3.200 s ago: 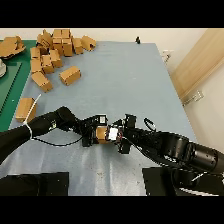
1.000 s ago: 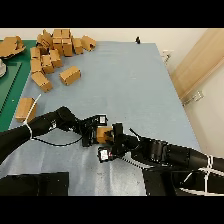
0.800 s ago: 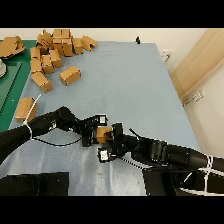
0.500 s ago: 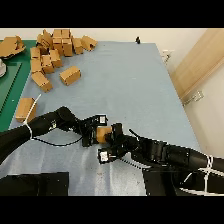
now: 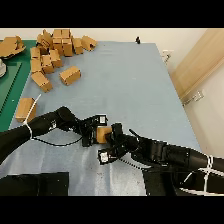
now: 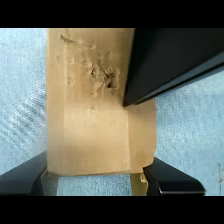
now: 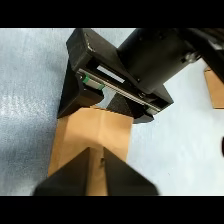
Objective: Fold the box.
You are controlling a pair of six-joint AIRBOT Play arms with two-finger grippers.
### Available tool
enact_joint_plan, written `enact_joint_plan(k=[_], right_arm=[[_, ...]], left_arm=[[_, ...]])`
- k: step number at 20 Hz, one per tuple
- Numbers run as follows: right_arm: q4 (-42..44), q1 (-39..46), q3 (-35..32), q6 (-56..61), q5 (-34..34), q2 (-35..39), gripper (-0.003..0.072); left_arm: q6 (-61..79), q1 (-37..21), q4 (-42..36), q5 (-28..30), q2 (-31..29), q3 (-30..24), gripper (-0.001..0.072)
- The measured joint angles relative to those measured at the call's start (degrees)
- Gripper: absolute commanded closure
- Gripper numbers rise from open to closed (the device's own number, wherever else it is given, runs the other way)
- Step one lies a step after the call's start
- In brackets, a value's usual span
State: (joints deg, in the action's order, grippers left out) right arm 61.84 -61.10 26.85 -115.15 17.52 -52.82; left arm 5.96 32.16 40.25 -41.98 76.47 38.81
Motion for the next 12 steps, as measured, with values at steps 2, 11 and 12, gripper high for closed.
enact_joint_plan(k=[2,11,12], right_arm=[[0.07,0.02,-0.02,-0.33,0.33,-0.02,0.0251],[0.5,0.02,-0.02,-0.39,-0.63,-0.37,0.0231],[0.5,0.02,-0.02,-0.42,-0.76,-0.59,0.0231]], left_arm=[[0.0,0.0,0.0,0.0,0.0,0.0,0.0496],[0.0,0.0,0.0,0.0,0.0,0.0,0.0496],[0.0,0.0,0.0,-0.02,0.0,0.0,0.0496]])
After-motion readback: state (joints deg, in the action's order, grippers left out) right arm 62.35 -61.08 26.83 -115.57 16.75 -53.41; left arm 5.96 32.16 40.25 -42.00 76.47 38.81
